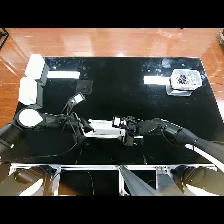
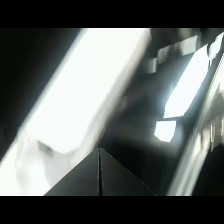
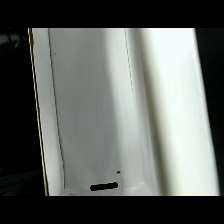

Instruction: Fold the box and place the chain.

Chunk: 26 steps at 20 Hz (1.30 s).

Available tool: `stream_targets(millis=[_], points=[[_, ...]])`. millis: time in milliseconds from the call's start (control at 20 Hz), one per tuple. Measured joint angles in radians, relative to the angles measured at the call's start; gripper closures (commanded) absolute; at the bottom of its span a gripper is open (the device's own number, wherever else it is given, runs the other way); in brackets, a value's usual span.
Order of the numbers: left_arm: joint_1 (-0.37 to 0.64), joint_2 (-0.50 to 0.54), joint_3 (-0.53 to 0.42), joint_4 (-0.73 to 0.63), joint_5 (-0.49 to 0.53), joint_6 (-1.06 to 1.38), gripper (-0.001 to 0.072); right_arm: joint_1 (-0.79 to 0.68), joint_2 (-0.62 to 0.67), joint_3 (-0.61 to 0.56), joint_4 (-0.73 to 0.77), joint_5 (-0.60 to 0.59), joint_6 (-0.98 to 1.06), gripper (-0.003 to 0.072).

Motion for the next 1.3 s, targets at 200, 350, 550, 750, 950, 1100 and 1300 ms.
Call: stream_targets(millis=[200,350,550,750,950,1100,1300], points=[[0.002,-0.029,-0.039,-0.196,0.175,0.090,0.0691,0.000,0.000,0.000,0.000,-0.006,0.000,0.0667],[0.001,-0.079,-0.048,-0.275,0.276,0.132,0.0691,0.000,-0.001,0.000,0.000,-0.009,0.000,0.0666],[-0.013,-0.154,-0.051,-0.336,0.370,0.155,0.0691,0.000,0.000,0.000,0.000,-0.012,0.000,0.0666],[-0.040,-0.228,-0.051,-0.357,0.407,0.163,0.0691,0.000,0.000,0.000,0.000,-0.014,0.000,0.0667],[-0.050,-0.269,-0.047,-0.339,0.408,0.164,0.0692,0.000,0.000,0.000,0.000,-0.015,0.000,0.0666],[-0.031,-0.254,-0.024,-0.263,0.353,0.167,0.0692,0.000,0.000,0.000,0.000,-0.015,0.000,0.0666],[0.062,-0.173,0.009,-0.118,0.216,0.167,0.0689,0.000,0.000,0.000,0.000,-0.015,0.000,0.0667]])
